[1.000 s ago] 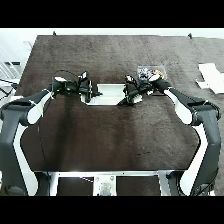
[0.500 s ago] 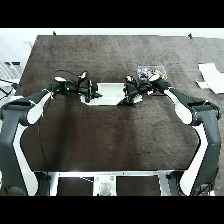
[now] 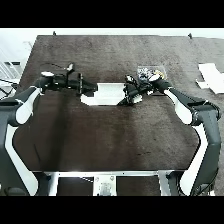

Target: Fold the box and place the chain.

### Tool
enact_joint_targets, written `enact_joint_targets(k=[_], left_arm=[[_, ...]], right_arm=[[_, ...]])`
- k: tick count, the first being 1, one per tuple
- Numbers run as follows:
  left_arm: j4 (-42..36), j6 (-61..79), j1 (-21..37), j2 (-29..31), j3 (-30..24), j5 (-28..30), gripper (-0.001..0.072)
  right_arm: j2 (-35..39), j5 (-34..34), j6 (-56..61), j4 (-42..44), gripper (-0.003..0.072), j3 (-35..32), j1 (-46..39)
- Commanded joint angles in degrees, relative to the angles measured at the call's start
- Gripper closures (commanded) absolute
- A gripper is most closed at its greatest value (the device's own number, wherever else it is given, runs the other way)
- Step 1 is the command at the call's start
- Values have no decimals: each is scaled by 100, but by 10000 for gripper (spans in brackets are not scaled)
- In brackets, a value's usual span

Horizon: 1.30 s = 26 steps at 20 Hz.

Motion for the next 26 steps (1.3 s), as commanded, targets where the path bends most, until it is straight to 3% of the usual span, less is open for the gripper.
enact_joint_targets(k=[1,7,11,15,19,26], left_arm=[[-76,-61,221,339,17,-610,692],[140,-660,-144,787,22,-527,695],[1172,-1040,-715,876,-70,70,696],[1349,-1086,-1086,870,-337,649,695],[1602,-1628,-1338,859,-459,1663,694],[1519,-1604,-1344,859,-417,2577,692]], right_arm=[[-4,0,2,2,92,-2,-2],[-4,0,2,2,92,-2,-2],[-4,0,2,2,92,-2,-2],[-4,0,2,2,92,-2,-2],[-4,0,2,2,92,-2,-2],[-4,0,4,2,92,-2,-2]])
